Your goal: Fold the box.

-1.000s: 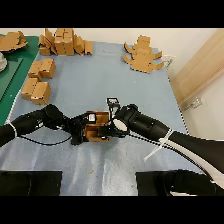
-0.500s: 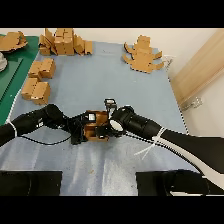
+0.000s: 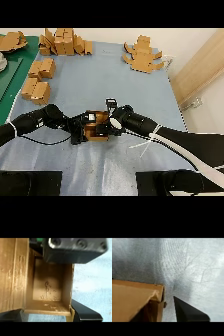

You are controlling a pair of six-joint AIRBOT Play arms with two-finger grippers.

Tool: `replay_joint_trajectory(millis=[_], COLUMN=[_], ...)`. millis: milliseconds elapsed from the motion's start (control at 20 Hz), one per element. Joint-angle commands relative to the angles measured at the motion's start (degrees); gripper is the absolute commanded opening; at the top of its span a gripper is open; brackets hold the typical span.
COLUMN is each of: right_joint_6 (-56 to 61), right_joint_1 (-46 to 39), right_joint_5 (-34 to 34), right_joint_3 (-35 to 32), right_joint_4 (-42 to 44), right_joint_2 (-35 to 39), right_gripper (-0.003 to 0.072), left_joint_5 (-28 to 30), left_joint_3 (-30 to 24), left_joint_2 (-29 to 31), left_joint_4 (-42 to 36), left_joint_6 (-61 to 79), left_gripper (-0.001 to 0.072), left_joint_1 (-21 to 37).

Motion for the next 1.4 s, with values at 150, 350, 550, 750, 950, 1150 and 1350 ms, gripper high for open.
replay_joint_trajectory(millis=[150, 350, 550, 750, 950, 1150, 1350], right_joint_6=[0.0, -1.3, -2.6, -3.3, -3.1, -3.1, -2.4], right_joint_1=[0.0, 0.1, 0.1, 0.1, 0.0, -0.1, -0.1], right_joint_5=[-0.6, -0.3, 1.4, 1.9, 2.8, 4.2, 6.3], right_joint_3=[0.7, 2.6, 3.9, 3.9, 3.9, 3.9, 3.9], right_joint_4=[4.1, 4.7, 5.8, 6.0, 6.0, 5.4, 5.0], right_joint_2=[-2.0, -2.0, -2.1, -2.0, -2.0, -2.0, -2.0], right_gripper=[0.0381, 0.0091, 0.0005, 0.0196, 0.0369, 0.044, 0.0476], left_joint_5=[0.0, 0.0, 0.0, 0.0, 0.0, 0.0, 0.0], left_joint_3=[0.0, 0.0, 0.0, 0.0, 0.0, 0.0, 0.0], left_joint_2=[0.0, 0.0, 0.0, 0.0, 0.0, 0.0, 0.0], left_joint_4=[0.0, 0.0, 0.0, 0.0, 0.0, 0.1, 0.9], left_joint_6=[0.1, 0.1, 0.1, 0.1, 0.1, 0.1, 0.0], left_gripper=[0.0408, 0.0408, 0.0408, 0.0407, 0.0408, 0.0408, 0.0408], left_joint_1=[0.0, 0.0, 0.0, 0.0, 0.0, 0.0, 0.0])
